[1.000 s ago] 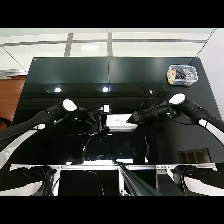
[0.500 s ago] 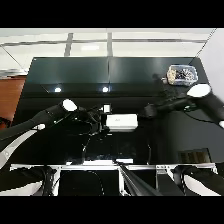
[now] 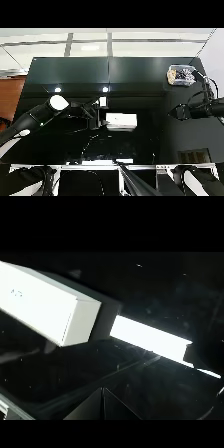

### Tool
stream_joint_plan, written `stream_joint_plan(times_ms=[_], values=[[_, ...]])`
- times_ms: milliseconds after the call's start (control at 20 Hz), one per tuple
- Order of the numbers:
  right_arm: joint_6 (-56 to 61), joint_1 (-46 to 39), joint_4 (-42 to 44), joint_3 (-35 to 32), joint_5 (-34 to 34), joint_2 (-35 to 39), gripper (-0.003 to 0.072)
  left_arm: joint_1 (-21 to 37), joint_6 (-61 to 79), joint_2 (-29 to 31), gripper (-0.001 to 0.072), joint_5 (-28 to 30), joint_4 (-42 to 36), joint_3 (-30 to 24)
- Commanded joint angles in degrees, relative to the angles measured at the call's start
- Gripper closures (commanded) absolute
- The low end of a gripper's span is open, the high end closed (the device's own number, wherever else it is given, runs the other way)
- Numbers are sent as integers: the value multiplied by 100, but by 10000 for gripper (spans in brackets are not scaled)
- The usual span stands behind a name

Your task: Fold the box and place the chain.

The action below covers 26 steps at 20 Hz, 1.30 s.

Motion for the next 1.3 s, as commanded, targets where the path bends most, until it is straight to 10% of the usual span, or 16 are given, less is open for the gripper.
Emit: stream_joint_plan(times_ms=[0, 350, 1250], values=[[55, -131, 131, -181, -328, 101, 674, -317, -240, -278, 2, -94, -645, 492], [-13, -131, 212, -291, -540, 98, 675, -699, -1058, -1899, 3, -197, -671, 1617], [-140, -131, 214, -291, -669, 98, 674, -691, -1084, -1952, 3, -946, -293, 1620]])
